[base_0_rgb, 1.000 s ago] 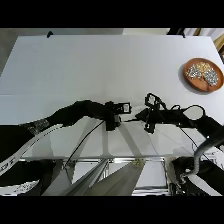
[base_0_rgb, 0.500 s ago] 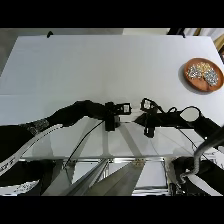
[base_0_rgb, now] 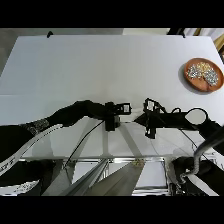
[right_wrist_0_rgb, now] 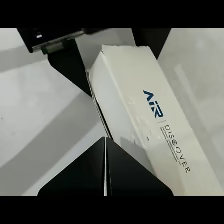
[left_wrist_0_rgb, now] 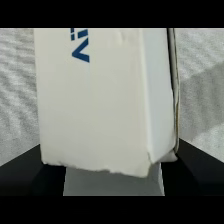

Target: Fold the box and place the chain.

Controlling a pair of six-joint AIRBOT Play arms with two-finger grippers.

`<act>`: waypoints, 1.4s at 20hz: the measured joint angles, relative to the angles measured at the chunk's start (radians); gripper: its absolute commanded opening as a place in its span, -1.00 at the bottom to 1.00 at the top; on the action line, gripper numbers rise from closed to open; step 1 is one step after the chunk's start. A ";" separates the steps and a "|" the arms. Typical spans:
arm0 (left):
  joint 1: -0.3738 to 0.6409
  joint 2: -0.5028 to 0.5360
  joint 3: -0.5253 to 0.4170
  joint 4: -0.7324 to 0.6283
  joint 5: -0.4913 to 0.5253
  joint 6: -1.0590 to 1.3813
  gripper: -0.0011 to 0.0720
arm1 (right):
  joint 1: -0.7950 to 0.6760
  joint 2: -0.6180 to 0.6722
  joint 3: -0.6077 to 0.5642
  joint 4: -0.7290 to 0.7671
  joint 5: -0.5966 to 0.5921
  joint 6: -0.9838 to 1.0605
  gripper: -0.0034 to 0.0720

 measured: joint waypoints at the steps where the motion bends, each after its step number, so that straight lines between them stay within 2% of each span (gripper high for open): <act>1: 0.000 0.000 0.000 0.000 0.000 0.000 -0.55 | 0.000 0.003 0.000 0.011 -0.010 -0.001 -0.88; 9: 0.000 0.000 0.000 0.000 -0.001 0.000 -0.55 | 0.000 -0.057 0.000 0.150 -0.170 -0.035 -0.88; 15: 0.000 0.000 0.000 -0.001 -0.001 0.000 -0.55 | 0.000 -0.101 -0.005 0.149 -0.147 -0.031 -0.88; 28: -0.002 0.000 0.000 -0.001 0.002 0.002 -0.55 | 0.000 -0.108 -0.088 0.075 -0.141 -0.024 -0.89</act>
